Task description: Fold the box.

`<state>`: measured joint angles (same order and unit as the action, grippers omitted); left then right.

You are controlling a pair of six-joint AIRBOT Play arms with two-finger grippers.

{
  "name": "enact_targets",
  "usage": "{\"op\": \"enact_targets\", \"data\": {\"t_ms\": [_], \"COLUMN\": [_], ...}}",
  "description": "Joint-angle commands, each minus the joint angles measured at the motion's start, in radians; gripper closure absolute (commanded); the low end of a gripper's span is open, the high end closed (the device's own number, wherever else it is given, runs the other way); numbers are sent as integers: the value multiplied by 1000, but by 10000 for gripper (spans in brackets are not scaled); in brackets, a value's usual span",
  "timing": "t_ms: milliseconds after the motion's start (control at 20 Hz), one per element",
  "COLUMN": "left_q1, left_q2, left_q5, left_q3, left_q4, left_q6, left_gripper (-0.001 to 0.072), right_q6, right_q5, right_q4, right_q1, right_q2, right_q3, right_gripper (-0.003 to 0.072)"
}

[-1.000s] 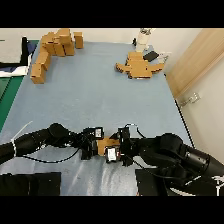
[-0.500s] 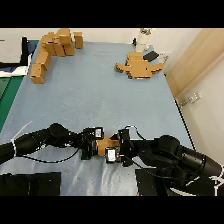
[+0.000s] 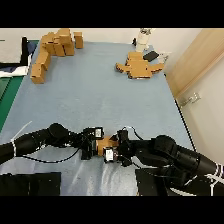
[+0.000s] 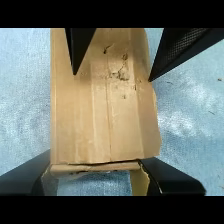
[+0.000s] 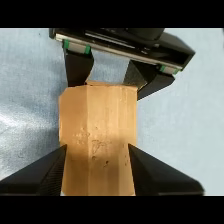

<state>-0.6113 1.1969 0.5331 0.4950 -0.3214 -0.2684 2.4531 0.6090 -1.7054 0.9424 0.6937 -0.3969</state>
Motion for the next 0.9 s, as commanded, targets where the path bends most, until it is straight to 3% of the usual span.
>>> {"op": "enact_targets", "data": {"t_ms": [0, 350, 600, 700, 850], "left_q1": [0, 0, 0, 0, 0], "left_q2": [0, 0, 0, 0, 0], "left_q5": [0, 0, 0, 0, 0], "left_q3": [1, 1, 1, 1, 1], "left_q4": [0, 0, 0, 0, 0], "left_q6": [0, 0, 0, 0, 0], "left_gripper": [211, 211, 211, 211, 211], "right_q6": [-10, -11, -68, -235, -539], "right_q5": [-2, -7, 1, 6, 13], "right_q4": [-1, 30, 53, 204, 557], "right_q1": [1, 1, 43, 107, 226], "right_q2": [3, 2, -80, -118, -113], "right_q3": [6, 5, 6, 11, 24], "right_gripper": [154, 297, 296, 296, 296]}}
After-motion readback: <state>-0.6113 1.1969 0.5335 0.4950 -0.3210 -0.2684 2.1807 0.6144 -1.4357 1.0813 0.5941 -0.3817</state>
